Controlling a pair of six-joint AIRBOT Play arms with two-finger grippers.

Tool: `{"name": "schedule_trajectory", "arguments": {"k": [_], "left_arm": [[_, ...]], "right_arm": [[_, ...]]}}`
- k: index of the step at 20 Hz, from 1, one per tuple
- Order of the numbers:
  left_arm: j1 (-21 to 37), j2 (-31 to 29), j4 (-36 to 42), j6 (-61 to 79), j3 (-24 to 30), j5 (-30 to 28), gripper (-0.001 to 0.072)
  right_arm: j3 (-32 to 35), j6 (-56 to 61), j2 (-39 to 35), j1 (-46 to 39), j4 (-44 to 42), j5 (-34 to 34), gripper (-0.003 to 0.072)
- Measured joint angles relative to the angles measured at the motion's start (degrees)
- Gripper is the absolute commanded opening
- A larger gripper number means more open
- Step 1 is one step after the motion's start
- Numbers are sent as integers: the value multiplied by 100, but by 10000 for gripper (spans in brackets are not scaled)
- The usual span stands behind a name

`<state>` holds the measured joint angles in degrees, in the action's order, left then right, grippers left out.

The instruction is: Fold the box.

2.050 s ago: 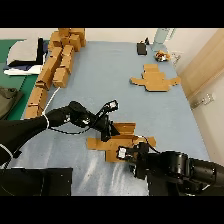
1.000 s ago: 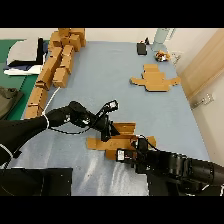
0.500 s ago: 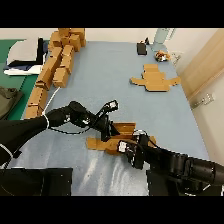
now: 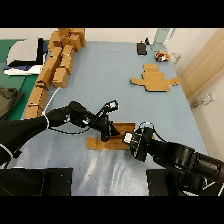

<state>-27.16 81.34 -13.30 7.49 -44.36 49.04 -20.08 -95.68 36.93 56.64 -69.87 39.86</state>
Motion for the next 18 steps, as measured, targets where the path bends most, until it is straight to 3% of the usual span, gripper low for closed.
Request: {"name": "schedule_trajectory", "arguments": {"k": [4,9,13,18], "left_arm": [[0,0,0,0,0,7,15],[0,0,0,0,0,9,15],[0,0,0,0,0,11,15],[0,0,0,0,0,9,14]], "right_arm": [[-4,-1434,-35,-800,-1204,-20,720],[-59,-4054,186,-2026,-3163,24,720],[-533,-6129,1054,-2962,-4640,833,720],[-1036,-7219,2138,-3438,-5390,1547,720]]}}
